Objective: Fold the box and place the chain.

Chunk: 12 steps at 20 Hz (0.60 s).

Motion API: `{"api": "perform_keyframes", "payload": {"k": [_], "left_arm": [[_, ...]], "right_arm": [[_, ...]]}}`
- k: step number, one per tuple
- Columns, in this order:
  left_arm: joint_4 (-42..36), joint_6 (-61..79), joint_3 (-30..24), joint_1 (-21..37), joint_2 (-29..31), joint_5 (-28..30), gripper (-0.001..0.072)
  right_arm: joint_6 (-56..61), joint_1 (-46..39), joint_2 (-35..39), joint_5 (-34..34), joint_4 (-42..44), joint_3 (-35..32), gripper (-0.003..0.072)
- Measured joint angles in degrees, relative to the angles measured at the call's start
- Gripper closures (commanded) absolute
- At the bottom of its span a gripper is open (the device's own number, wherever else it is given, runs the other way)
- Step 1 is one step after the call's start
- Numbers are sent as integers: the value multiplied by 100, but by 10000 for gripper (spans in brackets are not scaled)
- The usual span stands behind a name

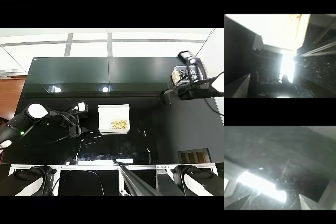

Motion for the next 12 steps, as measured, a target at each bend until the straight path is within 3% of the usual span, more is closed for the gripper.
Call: {"api": "perform_keyframes", "payload": {"k": [5, 12], "left_arm": [[-835, 1252, 68, -160, -647, 131, -8], [-1115, 1611, 168, -354, -1167, 175, -9]], "right_arm": [[-1303, 595, -22, -444, 387, -282, -23], [-1731, 1180, -31, -890, 501, -367, -23]]}}
